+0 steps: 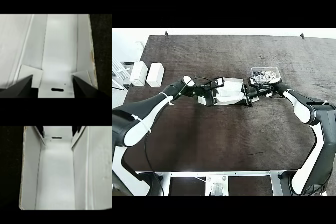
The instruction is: Fold the box and place the chain.
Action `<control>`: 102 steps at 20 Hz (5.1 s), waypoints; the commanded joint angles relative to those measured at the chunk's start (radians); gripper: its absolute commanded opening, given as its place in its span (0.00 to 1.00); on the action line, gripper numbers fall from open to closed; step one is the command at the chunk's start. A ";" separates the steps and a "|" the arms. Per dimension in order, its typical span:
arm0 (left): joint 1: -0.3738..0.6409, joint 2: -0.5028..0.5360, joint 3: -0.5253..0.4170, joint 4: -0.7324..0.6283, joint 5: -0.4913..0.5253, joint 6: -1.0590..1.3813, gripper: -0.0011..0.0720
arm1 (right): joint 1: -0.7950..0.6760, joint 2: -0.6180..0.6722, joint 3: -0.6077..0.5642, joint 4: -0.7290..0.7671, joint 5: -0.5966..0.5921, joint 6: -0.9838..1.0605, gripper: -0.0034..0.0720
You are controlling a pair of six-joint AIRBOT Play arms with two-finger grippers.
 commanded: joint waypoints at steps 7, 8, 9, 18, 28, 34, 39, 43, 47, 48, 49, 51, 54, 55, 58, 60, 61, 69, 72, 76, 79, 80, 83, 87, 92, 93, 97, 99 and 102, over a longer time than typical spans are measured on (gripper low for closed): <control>0.032 0.001 0.001 0.030 -0.072 0.072 0.25 | 0.001 0.000 0.000 -0.004 0.008 -0.003 0.68; 0.050 0.004 0.001 0.022 -0.105 0.072 0.19 | 0.001 0.000 0.000 -0.004 0.008 -0.003 0.68; 0.077 0.006 0.001 -0.010 -0.153 0.089 0.05 | 0.001 0.000 0.000 -0.004 0.008 -0.003 0.68; 0.269 0.094 0.000 -0.272 -0.449 0.023 0.04 | 0.001 0.000 0.000 -0.004 0.008 -0.003 0.68; 0.451 0.307 -0.333 -0.276 -0.313 -0.634 0.04 | 0.001 0.000 0.000 -0.004 0.008 -0.003 0.68; 0.451 0.304 -0.455 -0.274 -0.182 -0.717 0.04 | 0.001 0.000 -0.001 -0.004 0.008 -0.003 0.68; 0.451 0.288 -0.454 -0.262 -0.149 -0.785 0.04 | 0.001 0.000 0.000 -0.004 0.008 -0.003 0.68; 0.430 0.217 -0.452 -0.286 -0.201 -0.785 0.04 | 0.001 0.000 0.000 -0.003 0.008 -0.003 0.68; 0.356 0.193 -0.426 -0.317 -0.181 -0.782 0.04 | 0.001 0.000 0.000 -0.004 0.008 -0.003 0.68; 0.335 0.187 -0.415 -0.317 -0.174 -0.784 0.04 | 0.001 0.000 0.000 -0.004 0.008 -0.003 0.68; 0.314 0.179 -0.408 -0.317 -0.160 -0.792 0.04 | 0.001 0.000 0.000 -0.003 0.008 -0.003 0.68; 0.275 0.148 -0.381 -0.316 -0.136 -0.818 0.04 | 0.001 0.000 0.000 -0.004 0.008 -0.003 0.68; 0.242 0.111 -0.350 -0.313 -0.119 -0.840 0.04 | 0.001 0.000 0.000 -0.004 0.008 -0.003 0.68; 0.235 0.100 -0.342 -0.315 -0.123 -0.842 0.04 | 0.001 0.000 0.000 -0.004 0.008 -0.003 0.68; 0.212 0.090 -0.310 -0.319 -0.142 -0.848 0.04 | 0.001 0.000 0.000 -0.003 0.008 -0.003 0.68; 0.209 0.090 -0.259 -0.318 -0.196 -0.848 0.05 | 0.001 0.000 0.000 -0.004 0.008 -0.003 0.68; 0.209 0.090 -0.234 -0.316 -0.225 -0.849 0.05 | 0.001 0.000 0.000 -0.004 0.008 -0.003 0.68; 0.201 0.099 -0.202 -0.321 -0.261 -0.858 0.59 | 0.001 0.000 0.000 -0.004 0.008 -0.003 0.68; 0.172 0.099 -0.202 -0.325 -0.224 -0.867 0.59 | 0.001 0.000 0.000 -0.004 0.008 -0.003 0.68; 0.151 0.099 -0.190 -0.330 -0.214 -0.937 0.59 | 0.001 0.000 0.000 -0.004 0.008 -0.003 0.68; 0.129 0.099 -0.140 -0.235 -0.195 -1.054 0.59 | 0.001 0.000 0.000 -0.004 0.008 -0.003 0.68; 0.120 0.099 -0.122 -0.193 -0.190 -1.108 0.59 | 0.001 0.000 0.000 -0.004 0.008 -0.003 0.68; 0.093 0.099 -0.087 -0.105 -0.167 -1.211 0.59 | 0.001 0.000 0.000 -0.004 0.008 -0.003 0.68; 0.073 0.099 -0.078 -0.051 -0.122 -1.304 0.59 | 0.001 0.000 0.000 -0.004 0.008 -0.003 0.68; 0.029 0.099 -0.058 0.100 -0.070 -1.524 0.59 | 0.001 0.000 0.000 -0.004 0.008 -0.003 0.68; 0.021 0.099 -0.041 0.151 -0.073 -1.575 0.59 | 0.001 0.000 0.000 -0.003 0.008 -0.003 0.68; 0.010 0.099 0.003 0.222 -0.085 -1.655 0.59 | 0.001 0.000 0.000 -0.004 0.008 -0.003 0.68; 0.001 0.098 0.004 0.228 -0.077 -1.677 0.59 | 0.001 0.000 0.000 -0.004 0.008 -0.003 0.68; -0.016 0.098 0.007 0.238 -0.068 -1.698 0.59 | 0.001 0.000 0.000 -0.004 0.008 -0.003 0.68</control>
